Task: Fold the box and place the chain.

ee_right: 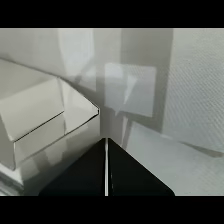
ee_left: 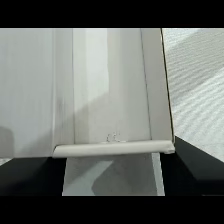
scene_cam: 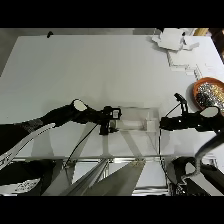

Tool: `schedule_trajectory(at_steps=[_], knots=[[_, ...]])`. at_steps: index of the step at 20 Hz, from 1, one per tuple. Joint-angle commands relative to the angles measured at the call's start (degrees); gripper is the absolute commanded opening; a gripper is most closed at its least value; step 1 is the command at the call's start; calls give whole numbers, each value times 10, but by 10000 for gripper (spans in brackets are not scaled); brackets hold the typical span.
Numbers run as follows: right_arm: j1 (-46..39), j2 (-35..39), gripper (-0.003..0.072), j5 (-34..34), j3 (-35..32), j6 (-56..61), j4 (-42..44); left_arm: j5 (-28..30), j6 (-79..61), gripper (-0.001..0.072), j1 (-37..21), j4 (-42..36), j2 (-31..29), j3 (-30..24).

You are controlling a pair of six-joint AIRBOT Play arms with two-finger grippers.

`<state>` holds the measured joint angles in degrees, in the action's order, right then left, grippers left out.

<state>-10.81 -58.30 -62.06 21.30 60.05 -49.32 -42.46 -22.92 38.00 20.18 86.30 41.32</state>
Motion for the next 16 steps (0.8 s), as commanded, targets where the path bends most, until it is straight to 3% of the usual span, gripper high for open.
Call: schedule_trajectory(at_steps=[1,3,6,9,11,16], knots=[[14,5,64,-21,0,1,5,0,0,254,0,0,0,0],[22,23,71,-30,0,1,8,0,0,254,0,0,0,0],[24,54,207,-35,0,1,28,0,0,254,0,0,0,0],[30,71,220,-33,0,-1,46,0,0,254,0,0,0,0],[50,72,279,-28,0,-1,44,0,0,254,0,0,0,0],[98,72,301,7,0,0,48,0,0,254,0,0,0,0]])
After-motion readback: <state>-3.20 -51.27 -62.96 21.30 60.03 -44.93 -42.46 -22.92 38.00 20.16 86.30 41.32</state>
